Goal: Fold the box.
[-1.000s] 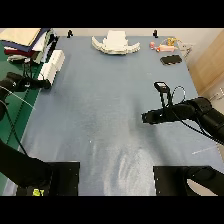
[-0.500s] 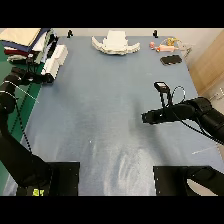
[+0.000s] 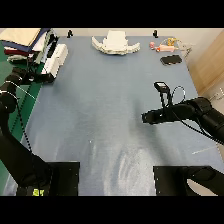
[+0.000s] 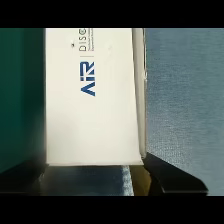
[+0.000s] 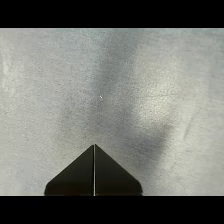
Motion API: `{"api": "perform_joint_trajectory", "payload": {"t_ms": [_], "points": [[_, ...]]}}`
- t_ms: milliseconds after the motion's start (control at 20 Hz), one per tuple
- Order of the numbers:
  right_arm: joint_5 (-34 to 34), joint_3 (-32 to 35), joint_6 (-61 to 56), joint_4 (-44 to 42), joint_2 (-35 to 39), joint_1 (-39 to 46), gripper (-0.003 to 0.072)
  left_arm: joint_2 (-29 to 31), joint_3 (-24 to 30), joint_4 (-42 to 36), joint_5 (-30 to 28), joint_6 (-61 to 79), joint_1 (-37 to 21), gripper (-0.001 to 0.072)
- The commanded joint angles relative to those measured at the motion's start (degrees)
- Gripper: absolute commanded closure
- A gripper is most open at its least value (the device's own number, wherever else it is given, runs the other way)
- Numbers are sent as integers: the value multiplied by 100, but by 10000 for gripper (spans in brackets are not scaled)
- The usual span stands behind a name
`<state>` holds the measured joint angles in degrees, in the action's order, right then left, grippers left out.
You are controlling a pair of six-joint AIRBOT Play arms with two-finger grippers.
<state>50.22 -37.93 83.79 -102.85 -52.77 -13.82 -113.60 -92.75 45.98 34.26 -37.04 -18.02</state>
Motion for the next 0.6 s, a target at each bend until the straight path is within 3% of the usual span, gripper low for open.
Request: {"api": "perform_joint_trajectory", "payload": {"t_ms": [0, 250, 550], "points": [[0, -7, 0, 2, -2, 2, 681, -4, -4, 9, -22, -15, 0, 10], [0, -7, 2, 0, -2, 4, 682, 225, -4, 37, 321, -13, -70, 10], [0, -7, 0, 0, -2, 2, 682, 1403, -7, 706, 1733, -529, -448, 10]]}}
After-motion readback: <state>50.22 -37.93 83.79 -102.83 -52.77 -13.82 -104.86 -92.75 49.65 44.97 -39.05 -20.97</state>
